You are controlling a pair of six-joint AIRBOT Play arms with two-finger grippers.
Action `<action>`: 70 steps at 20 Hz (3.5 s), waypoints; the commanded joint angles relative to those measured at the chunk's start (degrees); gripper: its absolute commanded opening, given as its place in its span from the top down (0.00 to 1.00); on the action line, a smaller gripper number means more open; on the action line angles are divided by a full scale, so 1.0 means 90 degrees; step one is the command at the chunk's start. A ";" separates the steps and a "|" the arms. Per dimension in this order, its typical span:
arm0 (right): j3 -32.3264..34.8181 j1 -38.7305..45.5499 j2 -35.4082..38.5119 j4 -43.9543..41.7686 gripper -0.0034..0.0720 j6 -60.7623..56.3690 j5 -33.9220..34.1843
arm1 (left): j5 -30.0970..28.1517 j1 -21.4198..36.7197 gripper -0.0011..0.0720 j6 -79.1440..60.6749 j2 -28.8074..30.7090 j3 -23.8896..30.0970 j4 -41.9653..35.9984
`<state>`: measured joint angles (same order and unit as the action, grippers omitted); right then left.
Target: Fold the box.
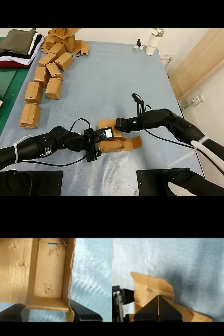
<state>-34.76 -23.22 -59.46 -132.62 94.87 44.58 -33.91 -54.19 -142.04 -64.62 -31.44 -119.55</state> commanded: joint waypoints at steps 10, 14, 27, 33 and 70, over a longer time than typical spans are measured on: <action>-0.0029 -0.0449 -0.0702 0.0194 0.95 0.0471 -0.0231 | 0.0002 0.0000 0.35 0.0000 -0.0005 -0.0005 0.0002; 0.0124 -0.0449 -0.0699 0.0192 0.95 0.0466 -0.0240 | 0.0005 0.0000 0.35 0.0000 -0.0005 -0.0005 0.0002; 0.0015 -0.0017 0.2052 0.2902 0.95 -0.0503 0.1758 | 0.0000 0.0000 0.35 0.0000 -0.0005 -0.0005 0.0002; 0.0602 -0.0799 0.2657 0.2293 0.26 0.2863 0.3055 | 0.0000 0.0000 0.35 0.0000 -0.0005 -0.0005 0.0002; 0.0896 -0.1003 0.0913 0.1052 0.16 0.6817 0.0600 | 0.0002 0.0000 0.34 0.0000 -0.0005 -0.0005 0.0002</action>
<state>-26.76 -32.03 -50.98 -123.00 156.51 49.63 -34.13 -54.19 -142.17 -64.62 -31.42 -119.37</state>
